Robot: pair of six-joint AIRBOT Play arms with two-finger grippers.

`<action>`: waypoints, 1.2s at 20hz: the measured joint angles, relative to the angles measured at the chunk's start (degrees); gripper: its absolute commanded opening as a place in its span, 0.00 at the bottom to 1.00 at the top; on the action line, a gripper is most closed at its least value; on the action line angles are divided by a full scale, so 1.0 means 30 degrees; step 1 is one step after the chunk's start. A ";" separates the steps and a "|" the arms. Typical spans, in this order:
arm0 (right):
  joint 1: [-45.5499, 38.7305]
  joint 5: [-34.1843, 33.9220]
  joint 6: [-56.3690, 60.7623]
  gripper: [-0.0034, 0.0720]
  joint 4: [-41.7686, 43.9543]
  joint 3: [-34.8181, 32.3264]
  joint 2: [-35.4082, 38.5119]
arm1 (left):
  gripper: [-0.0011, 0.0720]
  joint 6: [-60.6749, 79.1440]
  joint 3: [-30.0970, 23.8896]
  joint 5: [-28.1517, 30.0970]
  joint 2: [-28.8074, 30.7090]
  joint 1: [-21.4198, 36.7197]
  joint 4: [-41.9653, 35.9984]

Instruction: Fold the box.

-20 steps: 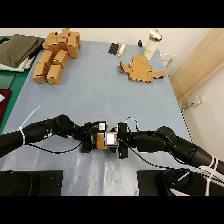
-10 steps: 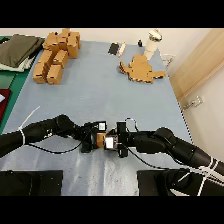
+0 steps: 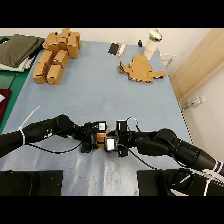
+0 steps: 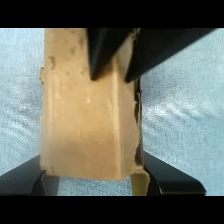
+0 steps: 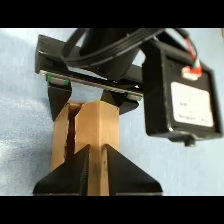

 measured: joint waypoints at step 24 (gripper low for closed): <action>-0.0670 -0.3592 1.8025 0.05 0.2251 -0.0182 0.5107 | 0.45 0.0000 0.0000 0.0000 0.0000 0.0000 0.0007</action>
